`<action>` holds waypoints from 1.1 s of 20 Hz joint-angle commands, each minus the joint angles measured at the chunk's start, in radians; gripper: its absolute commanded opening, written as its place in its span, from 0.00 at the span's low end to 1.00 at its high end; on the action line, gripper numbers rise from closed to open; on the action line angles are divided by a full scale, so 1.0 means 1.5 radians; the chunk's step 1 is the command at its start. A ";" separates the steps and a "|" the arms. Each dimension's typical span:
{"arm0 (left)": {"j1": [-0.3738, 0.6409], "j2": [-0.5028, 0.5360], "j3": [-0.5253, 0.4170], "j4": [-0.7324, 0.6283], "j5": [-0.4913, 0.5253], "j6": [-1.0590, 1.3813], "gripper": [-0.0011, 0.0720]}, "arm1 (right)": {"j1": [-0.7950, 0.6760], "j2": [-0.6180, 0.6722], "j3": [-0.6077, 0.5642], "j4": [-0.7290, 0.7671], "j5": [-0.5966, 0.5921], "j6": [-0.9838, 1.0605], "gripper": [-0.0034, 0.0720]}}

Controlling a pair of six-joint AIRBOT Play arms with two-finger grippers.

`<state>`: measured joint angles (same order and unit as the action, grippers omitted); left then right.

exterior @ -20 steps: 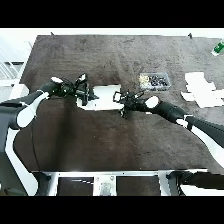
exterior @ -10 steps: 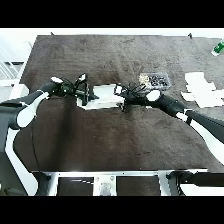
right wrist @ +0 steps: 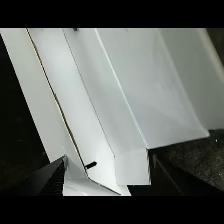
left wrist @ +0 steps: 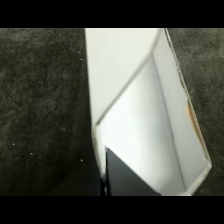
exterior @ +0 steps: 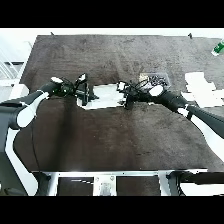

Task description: Fold the box and place the chain.

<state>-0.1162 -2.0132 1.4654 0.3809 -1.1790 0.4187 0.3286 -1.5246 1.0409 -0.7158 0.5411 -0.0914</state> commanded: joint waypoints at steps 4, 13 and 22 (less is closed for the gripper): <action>0.001 0.000 0.000 0.000 -0.006 0.000 0.04 | -0.029 -0.033 0.051 0.001 0.100 -0.005 0.86; 0.001 0.000 0.000 0.000 -0.006 0.000 0.04 | -0.078 -0.101 0.139 0.002 0.225 -0.005 0.86; 0.001 0.000 0.000 0.000 -0.006 0.000 0.04 | -0.079 -0.158 0.198 0.001 0.315 0.003 0.86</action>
<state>-0.1158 -2.0136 1.4654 0.3813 -1.1889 0.4191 0.2108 -1.7355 1.3125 -0.7151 0.9405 -0.0921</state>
